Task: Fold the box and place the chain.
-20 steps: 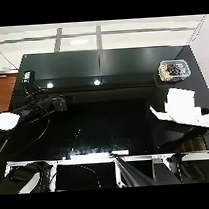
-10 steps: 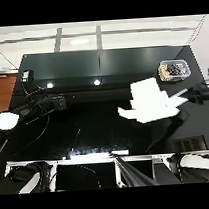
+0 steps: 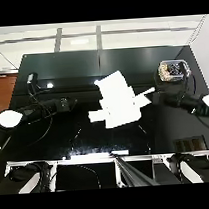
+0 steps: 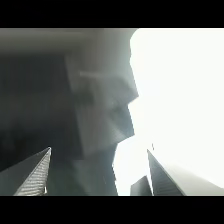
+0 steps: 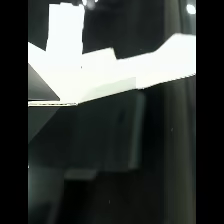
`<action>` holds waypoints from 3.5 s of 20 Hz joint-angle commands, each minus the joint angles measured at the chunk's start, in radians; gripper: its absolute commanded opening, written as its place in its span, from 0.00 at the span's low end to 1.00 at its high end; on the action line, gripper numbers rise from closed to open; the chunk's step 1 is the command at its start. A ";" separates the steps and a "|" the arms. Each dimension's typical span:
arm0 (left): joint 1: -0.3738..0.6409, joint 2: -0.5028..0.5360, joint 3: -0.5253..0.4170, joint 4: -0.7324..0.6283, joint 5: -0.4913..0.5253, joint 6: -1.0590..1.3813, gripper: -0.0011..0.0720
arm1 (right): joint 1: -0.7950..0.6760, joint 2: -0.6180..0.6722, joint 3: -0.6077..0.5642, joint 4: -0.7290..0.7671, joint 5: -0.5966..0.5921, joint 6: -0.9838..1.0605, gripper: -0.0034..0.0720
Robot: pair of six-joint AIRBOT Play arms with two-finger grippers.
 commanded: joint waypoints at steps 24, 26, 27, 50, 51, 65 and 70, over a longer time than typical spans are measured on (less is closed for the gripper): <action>-0.042 -0.722 0.182 -0.485 -0.618 0.926 0.87 | 0.287 0.111 -0.152 -0.029 -0.091 0.043 0.06; -0.069 -0.737 0.211 -0.417 -0.639 0.924 0.80 | 0.287 0.111 -0.152 -0.053 -0.094 0.068 0.06; -0.077 -0.740 0.217 -0.396 -0.637 0.922 0.80 | 0.287 0.111 -0.152 -0.056 -0.095 0.068 0.06; -0.047 -0.740 0.146 -0.573 -0.615 0.958 0.14 | 0.287 0.111 -0.152 -0.052 -0.132 0.086 0.06; -0.042 -0.740 0.146 -0.565 -0.631 0.962 0.06 | 0.287 0.111 -0.152 -0.053 -0.130 0.086 0.07; -0.176 -0.546 0.219 -0.230 -0.370 1.278 0.04 | 0.057 0.111 0.090 -0.656 0.327 0.028 0.88; -0.236 -0.494 0.117 -0.235 -0.182 1.410 0.05 | 0.162 0.110 0.065 -0.608 0.242 -0.278 0.88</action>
